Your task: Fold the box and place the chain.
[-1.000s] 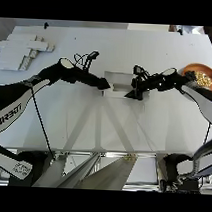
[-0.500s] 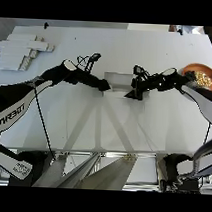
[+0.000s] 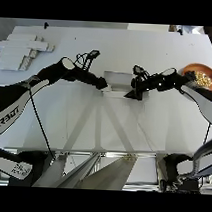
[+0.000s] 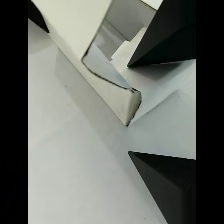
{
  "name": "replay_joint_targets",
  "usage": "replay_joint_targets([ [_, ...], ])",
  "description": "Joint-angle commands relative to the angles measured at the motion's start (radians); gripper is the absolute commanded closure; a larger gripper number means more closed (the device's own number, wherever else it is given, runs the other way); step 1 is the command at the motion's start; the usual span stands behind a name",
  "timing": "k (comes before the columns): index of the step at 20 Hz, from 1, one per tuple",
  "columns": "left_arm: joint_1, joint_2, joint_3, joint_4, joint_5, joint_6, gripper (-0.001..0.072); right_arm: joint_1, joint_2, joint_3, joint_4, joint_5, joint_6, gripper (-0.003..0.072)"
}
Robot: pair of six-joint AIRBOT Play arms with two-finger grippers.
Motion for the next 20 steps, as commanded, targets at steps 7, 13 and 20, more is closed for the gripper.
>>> replay_joint_targets([
  [7,-0.087,0.029,0.001,0.196,-0.005,-0.170,0.0149,0.000,0.000,0.000,0.000,0.000,0.000,0.0351],
  [13,-0.103,0.030,0.003,0.392,-0.015,-0.451,0.0150,0.000,0.000,0.000,0.000,-0.001,0.000,0.0351],
  [20,-0.107,0.029,0.022,0.399,-0.082,-0.586,0.0228,0.000,0.000,0.000,0.000,0.000,0.000,0.0351],
])
